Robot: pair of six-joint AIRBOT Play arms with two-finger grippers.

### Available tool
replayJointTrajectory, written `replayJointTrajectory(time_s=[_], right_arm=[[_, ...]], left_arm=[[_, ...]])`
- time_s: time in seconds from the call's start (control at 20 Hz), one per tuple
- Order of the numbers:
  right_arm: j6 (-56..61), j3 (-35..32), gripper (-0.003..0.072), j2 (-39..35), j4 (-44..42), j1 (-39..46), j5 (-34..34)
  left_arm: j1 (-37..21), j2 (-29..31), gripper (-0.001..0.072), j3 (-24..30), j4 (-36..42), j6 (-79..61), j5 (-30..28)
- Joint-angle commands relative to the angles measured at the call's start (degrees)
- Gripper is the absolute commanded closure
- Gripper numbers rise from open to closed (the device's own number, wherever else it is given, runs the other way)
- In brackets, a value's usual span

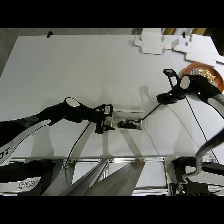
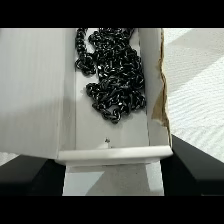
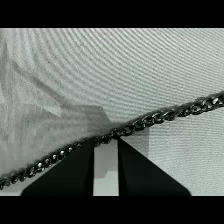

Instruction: Fold the box and place the chain.

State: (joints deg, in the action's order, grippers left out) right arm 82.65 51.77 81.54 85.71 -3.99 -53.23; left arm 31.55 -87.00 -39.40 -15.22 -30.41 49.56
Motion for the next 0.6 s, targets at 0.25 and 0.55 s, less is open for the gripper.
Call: replayJointTrajectory(time_s=[0.25, 0.55], right_arm=[[-0.24, -0.04, 0.0674, -7.78, -1.6, -0.07, -5.07], [-0.22, -0.04, 0.0674, -28.76, -3.89, -3.1, -13.55]], left_arm=[[-0.02, 0.04, 0.0672, -0.02, -0.02, -0.02, -0.02], [-0.02, 0.04, 0.0672, -0.02, -0.02, -0.02, -0.02]])
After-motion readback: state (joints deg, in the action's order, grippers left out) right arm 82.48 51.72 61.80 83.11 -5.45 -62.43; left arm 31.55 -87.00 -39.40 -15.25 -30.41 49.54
